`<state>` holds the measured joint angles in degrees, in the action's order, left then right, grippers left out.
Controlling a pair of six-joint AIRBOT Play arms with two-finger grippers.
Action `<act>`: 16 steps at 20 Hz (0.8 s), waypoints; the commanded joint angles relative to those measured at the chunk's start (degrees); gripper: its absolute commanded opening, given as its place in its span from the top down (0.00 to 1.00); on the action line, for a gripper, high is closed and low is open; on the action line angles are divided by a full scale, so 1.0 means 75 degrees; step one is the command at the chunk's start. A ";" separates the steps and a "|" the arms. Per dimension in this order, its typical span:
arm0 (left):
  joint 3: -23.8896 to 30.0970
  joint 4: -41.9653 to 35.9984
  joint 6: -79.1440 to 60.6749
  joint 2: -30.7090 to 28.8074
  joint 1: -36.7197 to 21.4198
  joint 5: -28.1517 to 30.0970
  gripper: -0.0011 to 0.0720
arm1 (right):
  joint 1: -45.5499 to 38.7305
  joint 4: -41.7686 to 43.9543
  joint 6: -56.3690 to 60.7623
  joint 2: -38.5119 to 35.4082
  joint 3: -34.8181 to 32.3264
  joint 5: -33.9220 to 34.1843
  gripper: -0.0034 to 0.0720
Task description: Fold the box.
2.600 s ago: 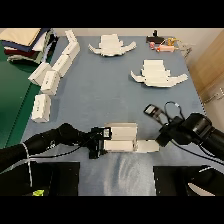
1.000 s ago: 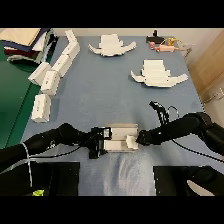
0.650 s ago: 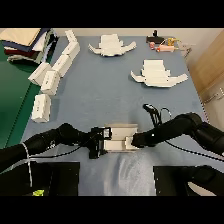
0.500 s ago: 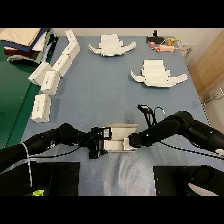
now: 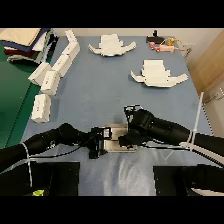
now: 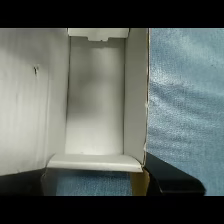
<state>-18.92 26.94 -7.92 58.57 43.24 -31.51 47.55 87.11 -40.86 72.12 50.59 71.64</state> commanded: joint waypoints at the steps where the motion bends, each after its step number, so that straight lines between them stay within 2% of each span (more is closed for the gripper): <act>1: -0.0009 0.0003 -0.0003 0.0003 -0.0003 0.0003 0.28 | 0.0187 -0.0361 0.0530 0.0309 0.0181 0.0391 0.70; 2: -0.0009 0.0003 -0.0003 0.0000 0.0000 0.0003 0.28 | 0.0187 -0.0361 0.0530 0.0309 0.0181 0.0393 0.79; 3: -0.0009 0.0003 -0.0003 0.0003 0.0000 0.0003 0.28 | 0.0189 -0.0361 0.0525 0.0309 0.0181 0.0393 0.94; 9: -0.0009 0.0003 -0.0003 0.0000 -0.0003 0.0003 0.28 | 0.0201 -0.0323 0.0449 0.0265 0.0187 0.0399 0.95; 10: -0.0009 0.0003 -0.0003 0.0000 -0.0003 0.0003 0.28 | 0.0201 -0.0274 0.0402 0.0216 0.0210 0.0417 0.83; 11: -0.0009 0.0003 -0.0003 0.0000 0.0000 0.0003 0.28 | 0.0201 -0.0268 0.0379 0.0137 0.0256 0.0516 0.59; 12: -0.0009 0.0003 -0.0003 0.0003 0.0000 0.0003 0.28 | 0.0198 -0.0268 0.0379 0.0038 0.0300 0.0621 0.46; 14: -0.0009 0.0003 -0.0003 0.0000 0.0000 0.0003 0.28 | 0.0195 -0.0280 0.0379 -0.0256 0.0341 0.0769 0.44; 16: -0.0009 0.0003 -0.0003 0.0003 -0.0003 0.0003 0.28 | 0.0178 -0.0277 0.0382 -0.0603 0.0341 0.0979 0.34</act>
<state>-18.92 26.96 -7.94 58.57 43.24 -31.51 48.95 84.82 -37.95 70.39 52.86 77.03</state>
